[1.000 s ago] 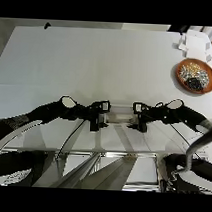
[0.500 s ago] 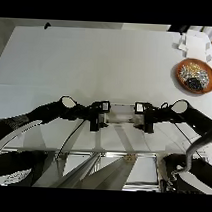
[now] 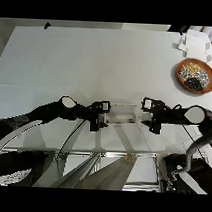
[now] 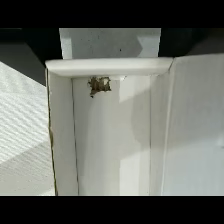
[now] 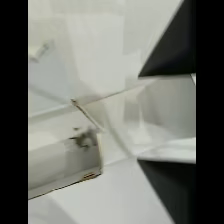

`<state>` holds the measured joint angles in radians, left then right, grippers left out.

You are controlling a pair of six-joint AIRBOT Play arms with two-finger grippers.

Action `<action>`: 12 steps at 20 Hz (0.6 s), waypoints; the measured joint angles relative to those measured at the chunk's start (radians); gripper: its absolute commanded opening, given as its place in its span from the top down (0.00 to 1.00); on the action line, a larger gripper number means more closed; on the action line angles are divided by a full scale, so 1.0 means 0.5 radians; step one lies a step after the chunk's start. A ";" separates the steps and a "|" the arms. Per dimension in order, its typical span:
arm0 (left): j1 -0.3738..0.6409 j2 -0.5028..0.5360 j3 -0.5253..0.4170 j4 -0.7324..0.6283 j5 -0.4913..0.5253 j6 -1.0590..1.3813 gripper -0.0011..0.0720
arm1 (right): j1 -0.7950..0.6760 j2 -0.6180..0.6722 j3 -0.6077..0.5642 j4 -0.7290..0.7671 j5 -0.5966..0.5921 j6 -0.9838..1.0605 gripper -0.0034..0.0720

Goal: Fold the box and place the chain.

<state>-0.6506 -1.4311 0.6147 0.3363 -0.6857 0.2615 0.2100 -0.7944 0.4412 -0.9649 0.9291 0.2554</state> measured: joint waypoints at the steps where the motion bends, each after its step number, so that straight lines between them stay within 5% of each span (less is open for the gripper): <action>1: 0.000 0.000 0.000 0.000 0.000 0.000 0.94 | 0.000 0.034 0.000 0.109 0.016 0.040 0.94; 6: 0.000 0.000 0.000 0.000 0.000 0.000 0.94 | 0.000 0.000 0.000 0.711 -0.014 0.102 0.94; 12: 0.000 0.000 0.000 0.000 0.001 0.000 0.94 | 0.001 -0.319 0.000 1.125 -0.356 0.130 0.94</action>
<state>-0.6506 -1.4311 0.6147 0.3363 -0.6853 0.2615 0.2104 -0.9539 0.4412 -0.4023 0.7513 0.3206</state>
